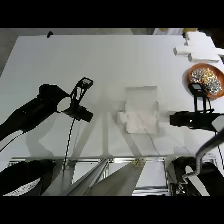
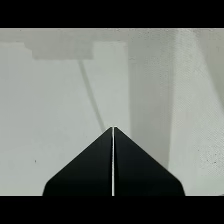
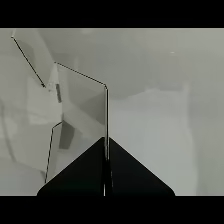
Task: Fold the box and place the chain.
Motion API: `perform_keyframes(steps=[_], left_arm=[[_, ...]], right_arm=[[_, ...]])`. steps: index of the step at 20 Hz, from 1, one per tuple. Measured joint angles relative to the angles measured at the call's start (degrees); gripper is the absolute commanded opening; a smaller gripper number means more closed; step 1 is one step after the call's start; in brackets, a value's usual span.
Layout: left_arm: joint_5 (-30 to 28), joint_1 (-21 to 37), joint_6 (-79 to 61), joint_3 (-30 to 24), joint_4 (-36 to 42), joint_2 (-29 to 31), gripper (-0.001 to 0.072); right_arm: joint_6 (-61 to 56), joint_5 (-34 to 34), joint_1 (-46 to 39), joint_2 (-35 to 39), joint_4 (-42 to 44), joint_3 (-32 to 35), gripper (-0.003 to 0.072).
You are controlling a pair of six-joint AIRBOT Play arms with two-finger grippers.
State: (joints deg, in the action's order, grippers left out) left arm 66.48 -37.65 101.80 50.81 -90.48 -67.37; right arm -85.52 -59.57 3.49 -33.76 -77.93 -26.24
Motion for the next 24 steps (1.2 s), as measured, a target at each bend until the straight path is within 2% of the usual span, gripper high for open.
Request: perform_keyframes(steps=[3, 4, 5, 6, 7, 9, 10, 12, 14, 16, 20, 24], left_arm=[[-3.9, 0.0, 0.0, 0.0, 0.0, -0.3, 0.001], [-5.5, 0.0, 0.0, 0.0, 0.0, -0.4, 0.004], [-6.7, 0.0, -0.1, 0.0, 0.0, -0.7, 0.0188], [-8.0, 0.0, -1.0, 0.0, 0.1, -1.0, 0.0492], [-9.0, 0.1, -2.6, 0.0, 0.8, -1.5, 0.0617], [-11.3, 0.9, -9.2, 0.0, 6.0, -2.6, 0.0626], [-12.0, 2.0, -14.7, 0.0, 11.3, -3.3, 0.0626], [-12.1, 5.3, -28.5, 0.0, 25.6, -4.8, 0.0626], [-9.8, 9.5, -42.2, 0.0, 40.0, -6.7, 0.0628], [-7.0, 13.4, -52.5, 0.0, 50.3, -9.0, 0.0634], [-2.2, 17.2, -65.9, 0.0, 62.4, -14.5, 0.0634], [-0.8, 17.0, -73.5, 0.7, 69.6, -20.5, 0.0634]], right_arm=[[-1.7, 2.6, 6.3, 2.2, 1.9, 2.9, 0.0018], [-2.0, 3.3, 7.9, 2.5, 2.2, 3.4, 0.0018], [-2.3, 4.0, 9.5, 2.8, 2.5, 3.8, 0.0018], [-2.6, 4.6, 10.7, 3.0, 2.7, 4.1, 0.0018], [-2.8, 4.9, 11.8, 3.1, 2.9, 4.3, 0.0018], [-3.0, 5.5, 13.3, 3.3, 3.1, 4.5, 0.0018], [-3.0, 5.7, 13.8, 3.3, 3.2, 4.6, 0.0018], [-3.0, 6.0, 14.4, 3.4, 3.2, 4.7, 0.0018], [-3.1, 6.1, 14.7, 3.4, 3.3, 4.7, 0.0018], [-3.1, 6.2, 14.8, 3.4, 3.3, 4.8, 0.0018], [-3.1, 6.3, 15.0, 3.4, 3.3, 4.8, 0.0019], [-3.1, 6.3, 15.0, 3.4, 3.4, 4.8, 0.0019]])
